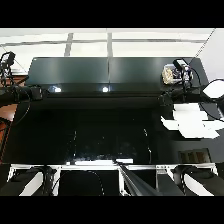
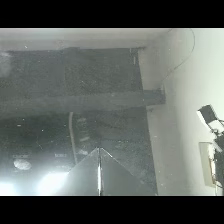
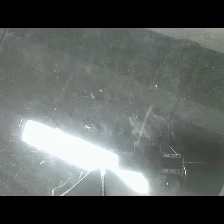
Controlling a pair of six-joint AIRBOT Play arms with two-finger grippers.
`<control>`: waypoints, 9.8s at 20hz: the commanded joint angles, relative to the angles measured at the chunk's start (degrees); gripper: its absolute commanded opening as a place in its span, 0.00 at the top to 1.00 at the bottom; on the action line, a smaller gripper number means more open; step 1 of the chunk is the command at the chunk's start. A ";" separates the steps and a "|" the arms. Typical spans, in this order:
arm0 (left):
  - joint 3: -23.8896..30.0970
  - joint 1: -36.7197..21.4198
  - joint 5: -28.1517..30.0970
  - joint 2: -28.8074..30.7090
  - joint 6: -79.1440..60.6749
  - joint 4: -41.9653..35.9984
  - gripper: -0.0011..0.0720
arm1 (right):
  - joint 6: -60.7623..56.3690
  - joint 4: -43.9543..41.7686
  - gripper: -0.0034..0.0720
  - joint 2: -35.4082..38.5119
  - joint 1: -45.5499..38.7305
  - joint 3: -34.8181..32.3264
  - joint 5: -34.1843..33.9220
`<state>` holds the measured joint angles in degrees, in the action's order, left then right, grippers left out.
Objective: Fold the box and place the chain.
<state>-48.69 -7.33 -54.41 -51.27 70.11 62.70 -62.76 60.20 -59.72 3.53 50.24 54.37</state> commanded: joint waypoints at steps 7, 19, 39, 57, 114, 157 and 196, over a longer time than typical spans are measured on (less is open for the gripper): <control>0.02 0.04 0.02 0.02 0.00 0.00 0.94 | 0.00 0.00 0.93 0.00 0.04 0.00 0.00; 0.02 0.04 0.02 0.02 0.00 -0.22 0.94 | -7.91 12.20 0.01 -0.33 -0.15 0.00 -21.73; 0.02 1.57 3.41 -7.52 6.88 -6.47 0.01 | 5.16 5.51 0.02 -37.46 -60.87 29.90 31.67; 3.54 7.72 2.47 -8.85 4.87 -6.43 0.01 | 9.25 -20.37 0.93 -4.26 -29.55 -3.48 10.97; -10.16 30.58 -1.27 -39.19 -69.88 -20.55 0.95 | 48.09 -3.67 0.02 -0.20 12.87 -10.95 -1.03; -10.16 30.60 -1.79 -39.17 -69.72 -20.55 0.95 | 79.76 -36.79 0.02 -12.09 15.43 -14.45 -8.72; -11.28 28.37 -5.09 -35.85 -57.86 -17.25 0.02 | 74.86 -25.53 0.25 -19.45 18.03 -11.08 -11.32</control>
<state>-59.24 22.24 -57.89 -88.79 4.91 42.74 12.16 34.52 -79.15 21.52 39.13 43.07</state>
